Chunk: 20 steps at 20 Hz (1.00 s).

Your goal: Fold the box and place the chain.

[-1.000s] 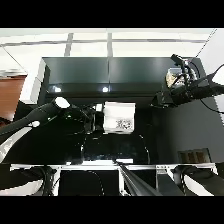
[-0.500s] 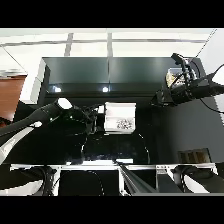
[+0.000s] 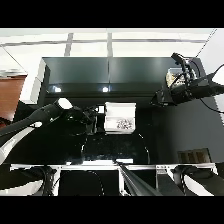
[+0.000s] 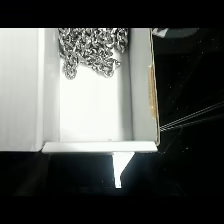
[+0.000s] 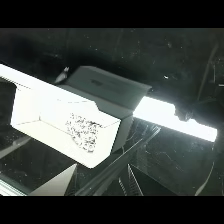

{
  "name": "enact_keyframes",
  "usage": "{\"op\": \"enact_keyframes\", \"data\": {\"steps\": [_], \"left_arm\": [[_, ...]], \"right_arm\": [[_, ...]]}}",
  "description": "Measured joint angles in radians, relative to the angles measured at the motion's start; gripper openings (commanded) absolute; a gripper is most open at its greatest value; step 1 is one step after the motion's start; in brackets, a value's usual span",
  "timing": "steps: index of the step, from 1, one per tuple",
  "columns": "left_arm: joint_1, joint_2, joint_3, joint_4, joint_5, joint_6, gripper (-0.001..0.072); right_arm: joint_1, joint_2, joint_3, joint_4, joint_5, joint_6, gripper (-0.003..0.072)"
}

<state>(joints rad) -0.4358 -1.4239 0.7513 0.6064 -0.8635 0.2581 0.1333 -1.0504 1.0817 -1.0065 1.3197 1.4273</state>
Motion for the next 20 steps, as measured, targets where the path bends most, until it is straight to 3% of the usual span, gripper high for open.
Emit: {"op": "enact_keyframes", "data": {"steps": [8, 11, 13, 14, 15, 16, 17, 20], "left_arm": [[-0.015, 0.0, 0.0, -0.038, 0.029, -0.011, 0.0712], [-0.031, 0.0, 0.001, -0.04, 0.045, -0.018, 0.0665], [-0.039, 0.0, 0.001, -0.042, 0.056, -0.02, 0.0384], [-0.043, 0.0, 0.001, -0.043, 0.062, -0.021, 0.0285], [-0.045, 0.0, 0.001, -0.043, 0.068, -0.021, 0.028], [-0.047, 0.0, 0.001, -0.043, 0.071, -0.021, 0.028], [-0.048, 0.0, 0.001, -0.043, 0.075, -0.021, 0.028], [-0.051, 0.0, 0.001, -0.045, 0.086, -0.025, 0.0281]], "right_arm": [[0.0, 0.0, 0.0, 0.0, -0.043, 0.0, 0.0372], [0.0, 0.0, 0.0, 0.001, -0.076, 0.0, 0.0373], [0.0, -0.005, -0.003, 0.0, -0.088, 0.0, 0.0373], [0.0, -0.008, -0.005, 0.0, -0.095, 0.0, 0.0374], [0.0, -0.012, -0.01, 0.001, -0.105, -0.001, 0.039], [0.0, -0.018, -0.017, 0.0, -0.117, 0.0, 0.0631], [0.002, -0.026, -0.026, 0.001, -0.143, -0.002, 0.0708], [0.017, -0.076, -0.048, 0.008, -0.237, -0.043, 0.0704]]}}
